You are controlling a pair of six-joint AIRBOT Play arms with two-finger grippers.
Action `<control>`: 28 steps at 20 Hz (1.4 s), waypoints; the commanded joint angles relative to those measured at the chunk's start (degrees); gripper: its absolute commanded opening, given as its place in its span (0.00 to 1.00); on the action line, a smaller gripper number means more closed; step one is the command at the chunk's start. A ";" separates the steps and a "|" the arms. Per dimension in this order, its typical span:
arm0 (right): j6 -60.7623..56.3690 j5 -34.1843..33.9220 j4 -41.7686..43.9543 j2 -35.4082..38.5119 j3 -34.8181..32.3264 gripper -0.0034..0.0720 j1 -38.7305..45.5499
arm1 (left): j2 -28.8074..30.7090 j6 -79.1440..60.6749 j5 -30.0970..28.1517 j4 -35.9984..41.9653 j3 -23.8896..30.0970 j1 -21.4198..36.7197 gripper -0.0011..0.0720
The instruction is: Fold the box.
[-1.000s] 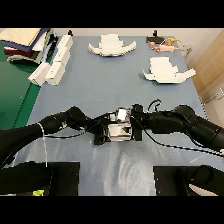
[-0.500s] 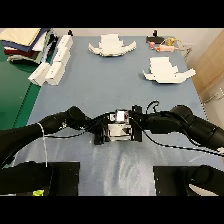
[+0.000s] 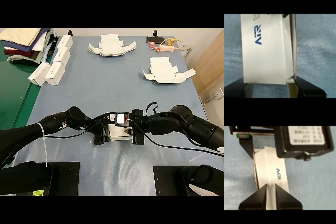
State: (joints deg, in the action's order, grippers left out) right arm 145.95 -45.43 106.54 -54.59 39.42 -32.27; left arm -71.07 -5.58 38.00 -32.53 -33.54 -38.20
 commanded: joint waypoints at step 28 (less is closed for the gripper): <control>-6.86 -2.32 -0.02 0.02 0.02 0.24 -3.91 | 0.00 0.02 0.04 -0.02 0.02 -0.04 0.73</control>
State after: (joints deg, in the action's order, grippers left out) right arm 141.84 -46.15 106.45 -54.61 39.42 -36.12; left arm -71.07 -5.61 38.09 -32.53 -33.52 -38.22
